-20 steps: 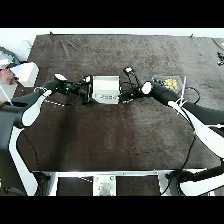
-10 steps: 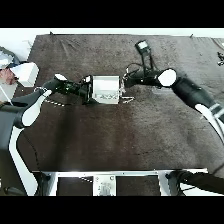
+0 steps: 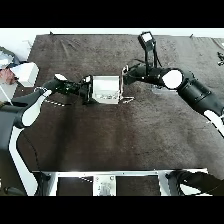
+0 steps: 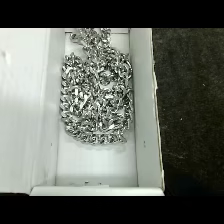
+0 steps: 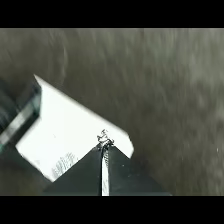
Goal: Fold the box and place the chain.
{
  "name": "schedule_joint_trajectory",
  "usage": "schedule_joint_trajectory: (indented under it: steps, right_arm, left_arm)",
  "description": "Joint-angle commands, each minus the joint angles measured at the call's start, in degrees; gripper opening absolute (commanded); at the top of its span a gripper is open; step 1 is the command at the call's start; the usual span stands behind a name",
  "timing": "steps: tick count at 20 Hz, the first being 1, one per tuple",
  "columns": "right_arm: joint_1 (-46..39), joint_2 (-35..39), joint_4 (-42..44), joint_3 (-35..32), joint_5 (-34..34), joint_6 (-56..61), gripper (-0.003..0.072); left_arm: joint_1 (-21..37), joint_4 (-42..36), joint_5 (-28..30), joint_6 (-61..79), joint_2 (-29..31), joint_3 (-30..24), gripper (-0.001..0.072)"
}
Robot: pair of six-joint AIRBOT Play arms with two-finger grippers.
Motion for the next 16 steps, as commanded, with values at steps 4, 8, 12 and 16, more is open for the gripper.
schedule_joint_trajectory:
  steps: [4, 8, 12, 16]
  right_arm:
    - [7.58, 0.28, 0.33, 9.57, -7.85, -0.57, -0.0016]
    - [10.14, -0.20, 0.07, 13.90, -9.94, -1.77, -0.0015]
    - [10.36, -1.99, -0.96, 13.84, -8.13, -1.73, -0.0015]
    - [10.25, -6.14, -1.09, 13.77, -3.08, -1.40, -0.0015]
  left_arm:
    - [0.02, 0.00, 0.00, 0.00, 0.00, -0.02, 0.0362]
    - [0.02, 0.00, 0.00, 0.00, 0.00, -0.02, 0.0362]
    - [0.02, 0.00, 0.00, 0.00, 0.00, -0.02, 0.0362]
    - [0.02, 0.00, 0.00, 0.00, 0.00, -0.02, 0.0362]
